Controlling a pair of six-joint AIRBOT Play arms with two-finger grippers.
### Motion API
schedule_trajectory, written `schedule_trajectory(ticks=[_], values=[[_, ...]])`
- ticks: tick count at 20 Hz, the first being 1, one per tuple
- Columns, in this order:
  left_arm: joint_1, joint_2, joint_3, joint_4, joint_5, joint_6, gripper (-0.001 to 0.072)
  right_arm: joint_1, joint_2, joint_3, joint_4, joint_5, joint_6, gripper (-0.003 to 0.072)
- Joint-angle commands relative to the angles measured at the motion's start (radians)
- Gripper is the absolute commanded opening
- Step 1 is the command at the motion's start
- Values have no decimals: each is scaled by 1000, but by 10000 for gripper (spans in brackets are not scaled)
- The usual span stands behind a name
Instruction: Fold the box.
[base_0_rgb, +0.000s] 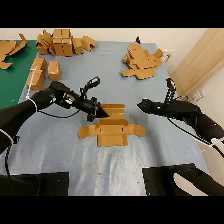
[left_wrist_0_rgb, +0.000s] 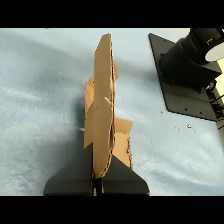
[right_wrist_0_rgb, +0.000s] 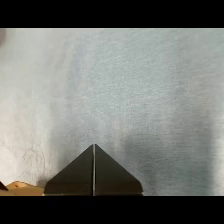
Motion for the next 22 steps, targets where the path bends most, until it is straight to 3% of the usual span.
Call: schedule_trajectory(ticks=[1, 8, 22], values=[[-12, 7, -37, -23, 17, 33, 9, 4, 2, 1, 2, -2, 2, 15], [-7, 95, -148, -37, 151, 120, 11, 6, 2, 1, 1, -35, 1, 15], [-7, 46, -150, -6, 128, 105, 12, 6, 2, 1, -10, -34, -3, 15]])
